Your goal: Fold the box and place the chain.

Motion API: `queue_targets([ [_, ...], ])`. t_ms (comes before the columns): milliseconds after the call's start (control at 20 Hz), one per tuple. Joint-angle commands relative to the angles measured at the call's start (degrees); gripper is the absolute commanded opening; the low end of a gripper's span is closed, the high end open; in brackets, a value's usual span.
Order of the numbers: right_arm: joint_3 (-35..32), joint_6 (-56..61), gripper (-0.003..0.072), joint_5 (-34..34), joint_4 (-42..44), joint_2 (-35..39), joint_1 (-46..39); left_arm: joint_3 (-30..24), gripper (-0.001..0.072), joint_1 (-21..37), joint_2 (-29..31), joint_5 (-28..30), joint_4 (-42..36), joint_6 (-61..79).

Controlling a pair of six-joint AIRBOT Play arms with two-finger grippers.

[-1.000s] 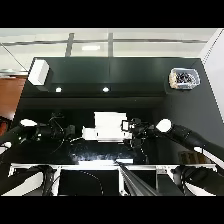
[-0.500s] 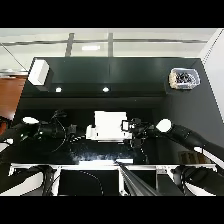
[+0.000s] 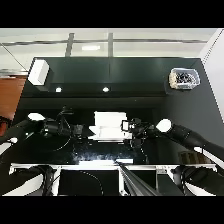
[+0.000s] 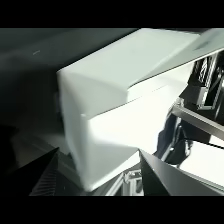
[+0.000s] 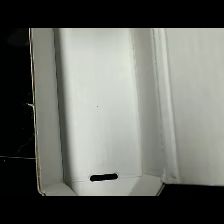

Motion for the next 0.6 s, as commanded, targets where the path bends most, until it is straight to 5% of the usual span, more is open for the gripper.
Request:
queue_targets([
  [0, 0.07, 0.0, 0.0396, 0.0, 0.0, 0.0, 0.04, 2.67, 0.0585, -3.82, 0.07, 2.23, -0.44, -0.87],
  [550, 0.07, 0.0, 0.0396, 0.0, 0.0, 0.0, 0.04, 7.61, 0.0509, -9.46, 0.07, 4.42, 7.1, -11.54],
])
